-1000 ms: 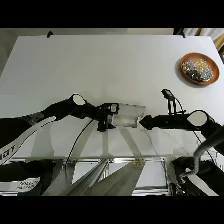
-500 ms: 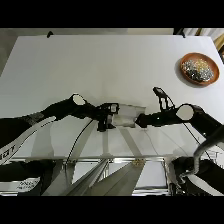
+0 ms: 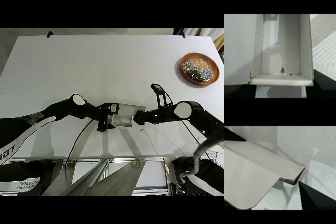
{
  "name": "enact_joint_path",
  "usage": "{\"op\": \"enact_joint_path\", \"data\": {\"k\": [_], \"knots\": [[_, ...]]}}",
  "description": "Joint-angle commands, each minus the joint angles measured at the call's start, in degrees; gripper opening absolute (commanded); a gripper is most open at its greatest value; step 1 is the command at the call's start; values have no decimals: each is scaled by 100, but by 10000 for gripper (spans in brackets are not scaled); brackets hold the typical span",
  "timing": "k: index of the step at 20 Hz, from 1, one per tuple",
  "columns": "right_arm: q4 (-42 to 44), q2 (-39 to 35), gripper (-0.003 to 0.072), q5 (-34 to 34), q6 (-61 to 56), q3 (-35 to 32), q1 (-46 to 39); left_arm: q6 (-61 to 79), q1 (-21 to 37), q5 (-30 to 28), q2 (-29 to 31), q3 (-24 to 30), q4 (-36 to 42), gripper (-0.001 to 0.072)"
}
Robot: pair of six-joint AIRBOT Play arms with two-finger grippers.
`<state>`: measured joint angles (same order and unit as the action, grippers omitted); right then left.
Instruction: Fold the box and place the chain.
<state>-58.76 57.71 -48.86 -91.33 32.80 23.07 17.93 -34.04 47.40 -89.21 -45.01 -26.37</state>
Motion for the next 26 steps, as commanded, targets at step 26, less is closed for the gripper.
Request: {"op": "enact_joint_path", "data": {"k": [26], "knots": [[-704, 422, 501, 72, -470, 293, 466, 2, 0, 0, 0, 2, -2, 273]]}}
